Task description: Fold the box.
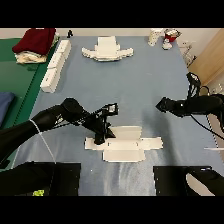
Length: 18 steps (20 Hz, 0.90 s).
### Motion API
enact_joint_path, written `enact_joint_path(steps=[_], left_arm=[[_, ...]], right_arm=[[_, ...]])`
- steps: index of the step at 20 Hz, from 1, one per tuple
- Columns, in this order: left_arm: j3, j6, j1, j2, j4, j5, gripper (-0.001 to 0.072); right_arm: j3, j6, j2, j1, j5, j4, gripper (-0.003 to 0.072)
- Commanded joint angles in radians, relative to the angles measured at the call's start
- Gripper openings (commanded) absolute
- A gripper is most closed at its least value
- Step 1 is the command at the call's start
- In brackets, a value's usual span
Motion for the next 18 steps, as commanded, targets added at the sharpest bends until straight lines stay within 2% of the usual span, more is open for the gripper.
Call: enact_joint_path(steps=[1, 7, 8, 10, 11, 12, 15, 18], left_arm=[[-0.001, 0.002, -0.001, -0.004, 0.011, -0.018, 0.0013], [0.0, 0.002, 0.0, -0.004, 0.011, -0.004, 0.0013], [0.0, 0.002, 0.0, -0.004, 0.011, -0.005, 0.0013], [0.0, 0.002, 0.0, -0.004, 0.011, -0.004, 0.0013], [0.0, 0.002, 0.0, -0.004, 0.011, -0.004, 0.0013], [0.0, 0.002, 0.0, -0.004, 0.011, -0.004, 0.0013], [0.0, 0.002, 0.0, -0.004, 0.011, -0.005, 0.0013], [0.0, 0.002, 0.0, -0.004, 0.011, -0.005, 0.0014]], right_arm=[[0.0, 0.0, 0.0, -0.001, -0.023, 0.0, 0.0647], [0.0, 0.0, 0.0, -0.001, -0.045, 0.015, 0.0645], [0.0, 0.0, 0.0, -0.001, -0.065, 0.026, 0.0605], [0.0, -0.007, 0.0, 0.0, -0.128, 0.075, 0.0205], [0.0, -0.034, 0.0, 0.0, -0.166, 0.109, 0.0057], [0.0, -0.069, 0.0, 0.0, -0.201, 0.148, 0.0004], [0.0, -0.09, 0.016, 0.054, -0.299, 0.185, 0.0002], [0.0, 0.032, 0.075, 0.185, -0.378, 0.106, 0.0001]])
